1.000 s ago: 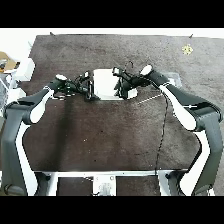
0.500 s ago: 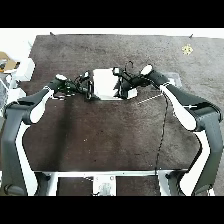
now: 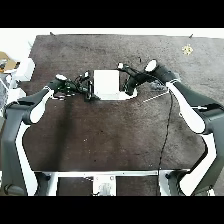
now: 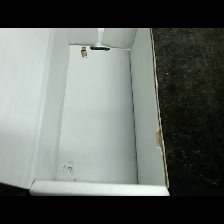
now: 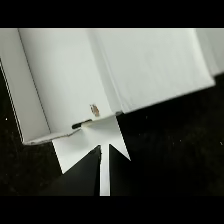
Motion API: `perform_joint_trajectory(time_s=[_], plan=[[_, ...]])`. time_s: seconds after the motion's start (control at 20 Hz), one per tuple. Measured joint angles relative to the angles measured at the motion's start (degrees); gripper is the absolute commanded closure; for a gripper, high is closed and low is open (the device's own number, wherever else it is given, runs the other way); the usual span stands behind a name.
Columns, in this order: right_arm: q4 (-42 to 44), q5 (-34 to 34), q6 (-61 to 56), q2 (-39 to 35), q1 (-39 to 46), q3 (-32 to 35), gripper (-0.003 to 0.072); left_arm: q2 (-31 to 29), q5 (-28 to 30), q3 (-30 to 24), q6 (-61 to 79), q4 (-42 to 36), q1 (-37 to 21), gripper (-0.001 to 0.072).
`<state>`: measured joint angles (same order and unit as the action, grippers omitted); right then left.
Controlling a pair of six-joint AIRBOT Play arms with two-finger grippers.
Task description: Fold the box and place the chain.
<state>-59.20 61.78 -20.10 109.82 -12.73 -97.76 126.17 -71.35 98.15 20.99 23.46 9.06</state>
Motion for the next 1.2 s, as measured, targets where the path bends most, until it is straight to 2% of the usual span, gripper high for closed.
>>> perform_joint_trajectory(time_s=[0.25,0.35,0.5,0.9,1.2], plan=[[-6.9,2.4,-21.2,-5.4,2.8,0.0,0.0611,0.0,0.0,0.0,0.0,0.0,0.0,0.0349],[-8.3,4.2,-28.7,-6.5,4.8,0.1,0.0686,0.0,0.0,0.0,0.0,0.0,0.0,0.0349],[-8.1,6.1,-36.5,-7.0,7.9,1.4,0.0687,0.0,0.0,0.0,0.0,0.0,0.0,0.0349],[-2.3,1.4,-40.9,-6.4,11.4,8.9,0.0687,0.0,0.0,0.0,0.0,0.0,0.0,0.0349],[7.9,0.3,-37.0,-1.8,11.7,10.4,0.0686,0.0,0.0,0.0,0.0,0.0,0.0,0.0349]])
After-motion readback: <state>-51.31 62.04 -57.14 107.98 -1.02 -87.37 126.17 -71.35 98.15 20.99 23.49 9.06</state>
